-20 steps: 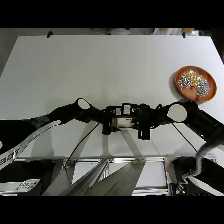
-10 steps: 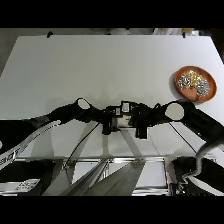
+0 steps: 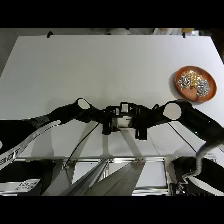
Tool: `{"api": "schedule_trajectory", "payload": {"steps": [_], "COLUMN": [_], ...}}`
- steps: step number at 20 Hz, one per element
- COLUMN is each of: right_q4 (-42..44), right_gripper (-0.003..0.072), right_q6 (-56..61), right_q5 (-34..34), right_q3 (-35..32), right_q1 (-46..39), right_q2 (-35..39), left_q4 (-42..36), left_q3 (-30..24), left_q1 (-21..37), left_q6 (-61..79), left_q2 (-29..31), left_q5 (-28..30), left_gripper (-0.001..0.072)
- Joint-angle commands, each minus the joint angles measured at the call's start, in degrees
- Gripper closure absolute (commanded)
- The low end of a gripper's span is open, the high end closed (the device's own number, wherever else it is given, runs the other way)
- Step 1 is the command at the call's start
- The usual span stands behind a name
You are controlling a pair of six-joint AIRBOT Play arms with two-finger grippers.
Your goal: Fold the box and place the chain.
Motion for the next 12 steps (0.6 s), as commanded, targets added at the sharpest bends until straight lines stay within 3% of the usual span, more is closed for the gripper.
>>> {"api": "schedule_trajectory", "payload": {"steps": [1,4,12], "right_q4": [-0.6,-1.2,-3.1], "right_gripper": [0.0672,0.0672,0.0672], "right_q6": [0.0,0.3,0.4], "right_q5": [-3.1,-7.7,-1.8], "right_q3": [0.0,-0.1,-0.1], "right_q1": [0.0,0.0,0.0], "right_q2": [2.4,2.2,-1.0], "left_q4": [0.0,0.0,0.0], "left_q3": [0.0,0.0,0.0], "left_q1": [0.0,0.0,0.0], "left_q6": [0.0,0.0,0.0], "left_q2": [0.0,0.0,0.0], "left_q5": [0.0,0.0,0.0], "left_gripper": [0.0397,0.0397,0.0397]}}
